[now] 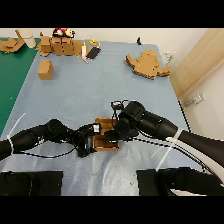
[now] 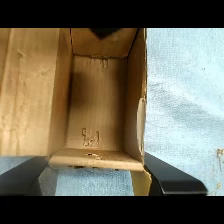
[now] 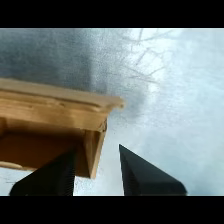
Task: Fold the box.
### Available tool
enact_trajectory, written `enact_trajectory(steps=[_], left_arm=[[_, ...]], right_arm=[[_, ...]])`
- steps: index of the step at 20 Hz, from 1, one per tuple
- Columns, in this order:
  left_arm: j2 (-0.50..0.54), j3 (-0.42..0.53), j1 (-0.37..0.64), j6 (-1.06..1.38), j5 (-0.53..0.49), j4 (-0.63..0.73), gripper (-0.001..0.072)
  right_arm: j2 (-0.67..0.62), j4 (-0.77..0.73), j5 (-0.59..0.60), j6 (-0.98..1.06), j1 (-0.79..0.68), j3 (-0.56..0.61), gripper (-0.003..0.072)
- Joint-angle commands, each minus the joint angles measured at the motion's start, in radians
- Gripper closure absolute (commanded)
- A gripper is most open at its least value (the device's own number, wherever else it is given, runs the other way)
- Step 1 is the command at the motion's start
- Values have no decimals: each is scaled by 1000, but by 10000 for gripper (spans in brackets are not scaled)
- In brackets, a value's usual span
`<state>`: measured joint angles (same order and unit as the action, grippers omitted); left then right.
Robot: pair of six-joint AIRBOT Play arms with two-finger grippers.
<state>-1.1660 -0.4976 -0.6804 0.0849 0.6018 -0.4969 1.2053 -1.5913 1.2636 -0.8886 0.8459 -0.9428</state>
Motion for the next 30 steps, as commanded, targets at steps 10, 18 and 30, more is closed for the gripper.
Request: enact_trajectory(steps=[10, 18, 30], left_arm=[[0, -1, 1, 0, 0, 0, 101], [0, -1, 1, 0, 0, 0, 102], [0, -1, 1, 0, 1, 0, 101]], right_arm=[[-150, 53, 87, 14, -8, -5, 522], [-82, -306, -247, -530, -554, 105, 685], [224, -1007, 9, -1503, -592, 59, 686]])
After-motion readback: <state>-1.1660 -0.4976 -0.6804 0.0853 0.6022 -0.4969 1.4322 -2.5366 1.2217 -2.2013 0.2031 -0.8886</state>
